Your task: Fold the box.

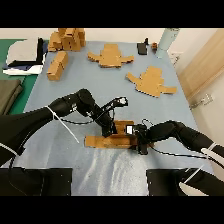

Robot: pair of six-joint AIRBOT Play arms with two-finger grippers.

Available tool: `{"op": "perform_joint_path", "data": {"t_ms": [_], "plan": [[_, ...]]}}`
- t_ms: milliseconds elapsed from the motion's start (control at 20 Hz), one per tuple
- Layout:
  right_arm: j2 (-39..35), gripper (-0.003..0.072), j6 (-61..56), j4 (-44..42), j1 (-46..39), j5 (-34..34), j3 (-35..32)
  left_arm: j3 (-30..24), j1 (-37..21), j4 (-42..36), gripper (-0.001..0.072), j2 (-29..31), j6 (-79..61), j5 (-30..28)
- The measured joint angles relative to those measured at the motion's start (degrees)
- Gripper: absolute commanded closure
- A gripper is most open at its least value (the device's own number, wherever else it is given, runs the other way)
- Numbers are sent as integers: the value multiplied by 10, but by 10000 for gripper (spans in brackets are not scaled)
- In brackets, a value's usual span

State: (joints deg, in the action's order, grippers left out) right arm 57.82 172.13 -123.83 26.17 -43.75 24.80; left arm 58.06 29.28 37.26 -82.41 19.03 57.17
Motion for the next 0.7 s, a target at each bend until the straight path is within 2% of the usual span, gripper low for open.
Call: {"op": "perform_joint_path", "data": {"t_ms": [200,250,300,350,550,700], "plan": [[0,195,0,0,-1,0,0,0,0,1,694,0,20,-1],[0,195,0,0,-1,-1,0,0,-1,1,613,0,30,0],[0,195,0,0,-1,-1,0,1,-3,2,250,0,38,2],[0,195,0,0,-1,-1,0,2,-7,5,37,0,45,5],[0,195,0,0,-1,-2,0,16,-32,7,36,6,92,31],[0,195,0,0,-1,-2,0,37,-56,25,36,21,147,72]]}}
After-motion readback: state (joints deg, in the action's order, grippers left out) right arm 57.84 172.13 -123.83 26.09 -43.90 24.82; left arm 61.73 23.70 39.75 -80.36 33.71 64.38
